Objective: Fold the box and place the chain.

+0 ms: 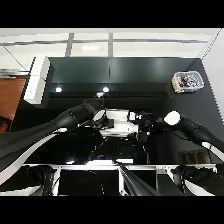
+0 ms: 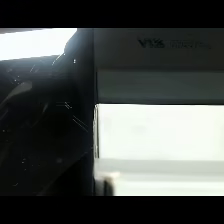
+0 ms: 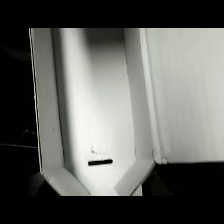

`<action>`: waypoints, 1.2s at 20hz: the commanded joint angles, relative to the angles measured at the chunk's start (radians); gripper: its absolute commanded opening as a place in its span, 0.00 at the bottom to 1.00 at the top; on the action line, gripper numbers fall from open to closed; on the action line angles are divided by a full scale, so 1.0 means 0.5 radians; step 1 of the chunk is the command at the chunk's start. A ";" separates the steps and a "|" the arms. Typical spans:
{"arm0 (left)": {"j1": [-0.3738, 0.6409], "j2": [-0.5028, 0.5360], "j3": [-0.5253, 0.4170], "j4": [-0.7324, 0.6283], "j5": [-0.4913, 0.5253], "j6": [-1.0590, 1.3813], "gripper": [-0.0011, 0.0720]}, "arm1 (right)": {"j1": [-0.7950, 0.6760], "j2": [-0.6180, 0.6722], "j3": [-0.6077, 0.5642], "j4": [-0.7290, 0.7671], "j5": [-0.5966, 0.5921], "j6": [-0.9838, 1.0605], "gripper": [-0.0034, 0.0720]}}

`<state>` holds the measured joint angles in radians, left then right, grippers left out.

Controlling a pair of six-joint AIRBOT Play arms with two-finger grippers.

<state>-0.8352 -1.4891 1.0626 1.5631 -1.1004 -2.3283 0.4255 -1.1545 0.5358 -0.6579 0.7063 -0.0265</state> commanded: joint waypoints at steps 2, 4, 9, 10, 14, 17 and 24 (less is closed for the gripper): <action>0.002 -0.002 0.000 -0.001 -0.001 0.011 0.05 | 0.001 0.105 0.002 -0.174 0.064 0.158 0.91; 0.005 -0.002 0.000 0.000 -0.002 0.012 0.05 | 0.002 0.105 0.002 -0.167 0.071 0.156 0.65; 0.005 -0.002 0.000 -0.001 0.000 0.011 0.05 | 0.090 0.090 0.000 -0.047 0.037 0.152 0.30; 0.005 -0.002 0.000 -0.001 -0.001 0.011 0.05 | 0.123 0.076 0.000 0.027 0.008 0.153 0.30; 0.005 -0.002 0.000 -0.002 0.000 0.011 0.05 | 0.177 0.002 0.000 0.357 -0.089 0.204 0.30; 0.005 -0.002 0.000 -0.001 0.000 0.011 0.06 | 0.180 -0.014 -0.001 0.355 -0.091 0.327 0.30; 0.005 -0.002 -0.001 -0.001 0.000 0.011 0.05 | 0.180 -0.015 -0.009 0.213 -0.125 0.437 0.53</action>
<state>-0.8337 -1.4891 1.0622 1.5639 -1.1030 -2.3222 0.5144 -1.1610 0.5323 -0.5335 0.6491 0.1703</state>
